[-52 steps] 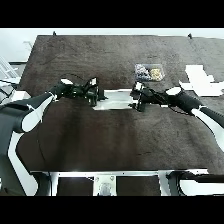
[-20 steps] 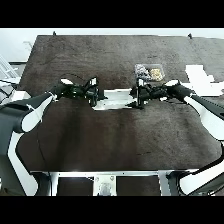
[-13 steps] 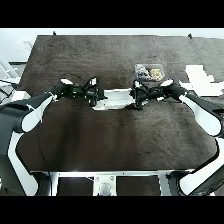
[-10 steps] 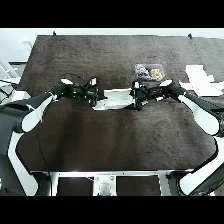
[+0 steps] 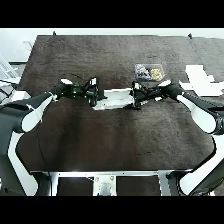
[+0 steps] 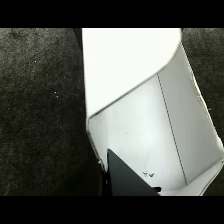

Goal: Fold the box and place the chain.

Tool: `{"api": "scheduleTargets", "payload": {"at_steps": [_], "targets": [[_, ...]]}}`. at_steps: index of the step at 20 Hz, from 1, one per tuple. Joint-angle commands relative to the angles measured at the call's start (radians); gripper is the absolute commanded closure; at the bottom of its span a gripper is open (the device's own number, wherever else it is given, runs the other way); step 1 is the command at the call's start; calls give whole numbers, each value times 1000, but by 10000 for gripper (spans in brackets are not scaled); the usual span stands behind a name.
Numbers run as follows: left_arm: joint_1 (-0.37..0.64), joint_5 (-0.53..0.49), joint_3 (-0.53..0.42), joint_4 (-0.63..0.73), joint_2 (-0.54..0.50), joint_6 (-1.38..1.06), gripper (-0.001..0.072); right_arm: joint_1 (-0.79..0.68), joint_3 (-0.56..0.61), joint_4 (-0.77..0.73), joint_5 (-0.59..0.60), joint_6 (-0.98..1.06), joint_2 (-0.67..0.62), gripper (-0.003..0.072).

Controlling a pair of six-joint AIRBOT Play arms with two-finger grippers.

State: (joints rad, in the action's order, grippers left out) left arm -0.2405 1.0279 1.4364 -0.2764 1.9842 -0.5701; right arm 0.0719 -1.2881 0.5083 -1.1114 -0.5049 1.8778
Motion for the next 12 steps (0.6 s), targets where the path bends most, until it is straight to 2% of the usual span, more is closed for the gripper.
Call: {"api": "scheduleTargets", "payload": {"at_steps": [1, 12], "targets": [[1, 2, 0, -2, 0, 0, 687, -7, -2, -37, -21, -20, 16, 5], [1, 2, 0, -2, 0, -3, 687, -36, -2, -63, -57, -31, 28, 7]]}}
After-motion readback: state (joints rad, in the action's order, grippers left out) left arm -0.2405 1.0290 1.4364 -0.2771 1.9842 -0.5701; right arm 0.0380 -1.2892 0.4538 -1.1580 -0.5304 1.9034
